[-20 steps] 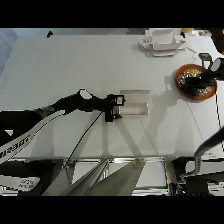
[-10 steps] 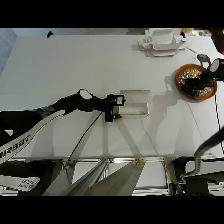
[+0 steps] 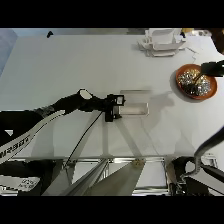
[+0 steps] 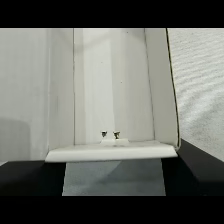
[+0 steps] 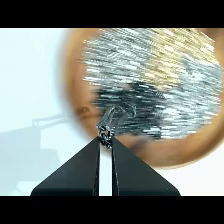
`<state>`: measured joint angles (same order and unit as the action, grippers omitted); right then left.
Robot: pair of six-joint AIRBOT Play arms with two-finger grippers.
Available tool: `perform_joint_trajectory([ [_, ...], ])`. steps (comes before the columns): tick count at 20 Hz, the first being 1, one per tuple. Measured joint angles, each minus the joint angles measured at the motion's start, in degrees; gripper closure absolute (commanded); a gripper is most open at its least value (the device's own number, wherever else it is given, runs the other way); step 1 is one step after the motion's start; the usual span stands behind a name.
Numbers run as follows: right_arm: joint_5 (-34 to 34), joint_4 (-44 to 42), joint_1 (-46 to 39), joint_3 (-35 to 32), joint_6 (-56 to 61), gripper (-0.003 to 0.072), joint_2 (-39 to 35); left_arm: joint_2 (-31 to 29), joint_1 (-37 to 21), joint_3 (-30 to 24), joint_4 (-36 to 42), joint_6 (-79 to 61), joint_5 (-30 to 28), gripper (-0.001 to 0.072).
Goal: Fold the box and place the chain.
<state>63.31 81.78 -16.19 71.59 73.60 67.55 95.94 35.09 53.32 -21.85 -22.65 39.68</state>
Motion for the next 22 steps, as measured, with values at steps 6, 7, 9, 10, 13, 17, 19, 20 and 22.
perform_joint_trajectory([
  [6,9.3,-14.6,2.8,0.0,-4.1,0.0666,-13.3,0.0,0.0,0.0,0.0,0.0,0.0,0.0627],
  [7,10.4,-16.2,4.1,0.0,-4.5,0.0666,-14.8,0.0,0.0,0.0,0.0,0.0,0.0,0.0627],
  [9,12.4,-18.9,7.9,0.0,-5.2,0.0666,-17.5,0.0,0.0,0.0,0.0,0.0,0.0,0.0627],
  [10,13.2,-19.8,10.0,0.0,-5.5,0.0666,-18.3,0.0,0.0,0.0,0.0,0.0,0.0,0.0627],
  [13,13.9,-22.4,17.4,-0.5,-5.9,0.0666,-19.7,0.0,0.0,0.0,0.0,0.0,0.0,0.0627],
  [17,10.3,-24.1,27.3,-3.9,-6.2,0.0666,-20.2,0.0,0.0,0.0,0.0,0.0,0.0,0.0627],
  [19,7.0,-24.4,31.0,-7.1,-6.7,0.0667,-19.9,0.0,0.0,0.0,0.0,0.0,0.0,0.0627],
  [20,5.1,-24.4,32.4,-9.1,-7.1,0.0668,-19.5,0.0,0.0,0.0,0.0,0.0,0.0,0.0627],
  [22,0.9,-24.8,34.5,-12.9,-8.2,0.0668,-18.0,0.0,0.0,0.0,0.0,0.0,0.0,0.0627],
])
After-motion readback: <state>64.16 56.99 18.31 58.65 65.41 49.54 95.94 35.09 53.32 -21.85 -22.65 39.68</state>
